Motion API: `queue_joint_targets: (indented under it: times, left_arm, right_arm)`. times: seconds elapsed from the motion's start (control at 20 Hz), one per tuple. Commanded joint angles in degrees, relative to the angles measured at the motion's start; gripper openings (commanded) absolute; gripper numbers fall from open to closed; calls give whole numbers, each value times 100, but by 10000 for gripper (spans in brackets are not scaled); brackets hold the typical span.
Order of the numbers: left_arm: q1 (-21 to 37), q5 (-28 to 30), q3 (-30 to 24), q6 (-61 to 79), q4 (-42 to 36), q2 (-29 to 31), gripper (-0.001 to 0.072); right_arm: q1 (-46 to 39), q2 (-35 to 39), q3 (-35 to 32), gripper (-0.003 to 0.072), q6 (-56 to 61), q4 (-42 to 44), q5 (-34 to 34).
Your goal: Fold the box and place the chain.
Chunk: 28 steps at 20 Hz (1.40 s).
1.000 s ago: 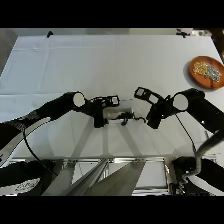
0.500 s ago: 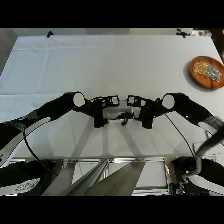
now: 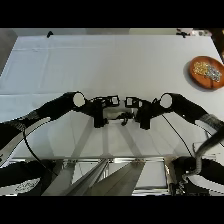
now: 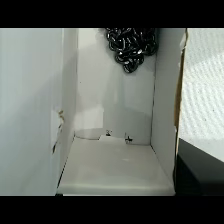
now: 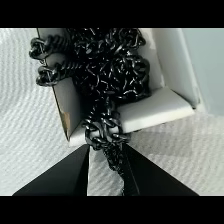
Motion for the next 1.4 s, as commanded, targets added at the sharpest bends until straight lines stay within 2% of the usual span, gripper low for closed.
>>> queue_joint_targets:
  times: [0.0, 0.05, 0.1, 0.5, 0.55, 0.6, 0.95, 1.35]
  left_arm:
    - [0, 0, 2, 2, 2, 4, 348]
    - [0, 0, 4, 2, 2, 4, 348]
    - [0, 0, 2, 2, 0, 4, 348]
    - [0, 0, 2, 2, 0, 4, 348]
    - [0, 0, 4, 2, 0, 4, 348]
    - [0, 0, 2, 2, 0, 4, 348]
    - [0, 0, 2, 2, 2, 4, 348]
    - [0, 0, 2, 2, 2, 4, 348]
  right_arm:
    - [-2, -98, 0, 219, 33, 22, 4]
    - [-2, -151, 0, 199, 96, 0, -7]
    - [-2, -181, 0, 147, 203, -42, -13]
    - [-2, -190, 0, 143, 326, -46, -11]
    - [-2, -190, 0, 55, 323, -57, -11]
    - [-2, -190, 0, 13, 326, -68, -11]
    - [-2, -83, 4, 13, 485, -70, -46]
    - [-2, 1346, 4, 12, 839, -28, -105]
